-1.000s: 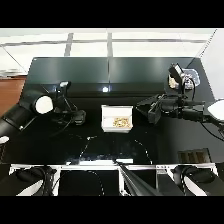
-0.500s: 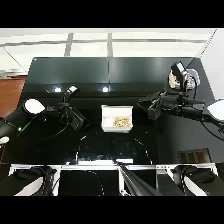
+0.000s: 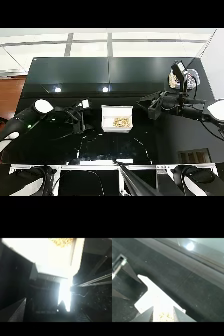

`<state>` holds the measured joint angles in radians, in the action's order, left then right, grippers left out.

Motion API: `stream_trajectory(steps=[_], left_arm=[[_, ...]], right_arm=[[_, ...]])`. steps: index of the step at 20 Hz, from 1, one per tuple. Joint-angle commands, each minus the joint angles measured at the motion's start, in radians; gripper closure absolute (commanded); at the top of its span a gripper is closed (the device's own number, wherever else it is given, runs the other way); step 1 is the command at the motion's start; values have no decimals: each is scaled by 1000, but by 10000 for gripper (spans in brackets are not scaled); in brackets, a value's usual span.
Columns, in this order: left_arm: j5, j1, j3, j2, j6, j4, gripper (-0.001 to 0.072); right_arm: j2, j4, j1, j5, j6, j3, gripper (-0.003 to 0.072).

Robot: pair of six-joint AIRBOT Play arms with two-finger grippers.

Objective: Fold the box and place the chain.

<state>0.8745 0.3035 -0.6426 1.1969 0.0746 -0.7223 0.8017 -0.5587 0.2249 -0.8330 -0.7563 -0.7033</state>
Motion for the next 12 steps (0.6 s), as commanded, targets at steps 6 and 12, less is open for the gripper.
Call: stream_trajectory(steps=[6, 12], left_arm=[[-67, 116, -54, 153, 157, 104, -10], [-71, 147, -78, 192, 135, 114, -10]], right_arm=[[0, 2, 0, -1, 0, 0, 395], [0, 4, 0, -1, 0, 0, 395]])
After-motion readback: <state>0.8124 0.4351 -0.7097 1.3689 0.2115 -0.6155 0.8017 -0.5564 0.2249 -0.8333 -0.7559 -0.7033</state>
